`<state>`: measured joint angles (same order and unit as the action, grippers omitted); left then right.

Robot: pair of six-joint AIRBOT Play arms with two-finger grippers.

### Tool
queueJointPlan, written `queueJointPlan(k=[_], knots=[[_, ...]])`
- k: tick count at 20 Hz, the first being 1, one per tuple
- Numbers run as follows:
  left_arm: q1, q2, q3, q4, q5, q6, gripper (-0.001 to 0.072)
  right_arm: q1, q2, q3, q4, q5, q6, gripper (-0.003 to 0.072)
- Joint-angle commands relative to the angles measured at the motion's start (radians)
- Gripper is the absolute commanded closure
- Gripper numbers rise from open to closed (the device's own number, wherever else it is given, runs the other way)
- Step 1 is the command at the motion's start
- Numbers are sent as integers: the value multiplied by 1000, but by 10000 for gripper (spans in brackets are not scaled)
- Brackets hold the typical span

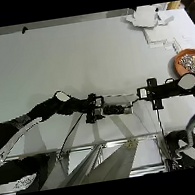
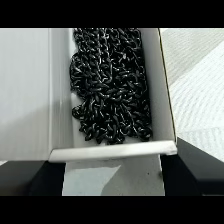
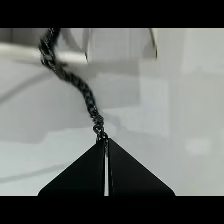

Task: Fold the box and place the chain.

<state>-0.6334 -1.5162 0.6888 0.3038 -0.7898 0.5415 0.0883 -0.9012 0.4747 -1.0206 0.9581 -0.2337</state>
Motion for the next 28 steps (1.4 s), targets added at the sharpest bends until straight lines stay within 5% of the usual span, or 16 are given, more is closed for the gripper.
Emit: queueJointPlan(k=[1, 9, 16, 21, 22, 25, 28], knots=[[0, 0, 0, 0, 0, 0, 395, 61, 90, 1, 115, 77, 6, 672], [0, 0, 0, 0, 0, 0, 395, 124, 247, 1, 169, 205, 158, 671], [0, 0, 0, 0, 0, 0, 395, 125, 253, 1, 508, 92, 155, 671], [0, 0, 0, 0, 0, 0, 395, 124, 253, 1, 199, 82, 232, 660], [0, 0, 0, 0, 0, 0, 395, 124, 253, 1, 92, 90, 292, 590], [0, 0, 0, 0, 0, 0, 395, 114, 250, -16, -112, 115, 336, 558], [0, 0, 0, 0, 0, 0, 395, 83, 201, -74, -69, 52, 321, 351]])
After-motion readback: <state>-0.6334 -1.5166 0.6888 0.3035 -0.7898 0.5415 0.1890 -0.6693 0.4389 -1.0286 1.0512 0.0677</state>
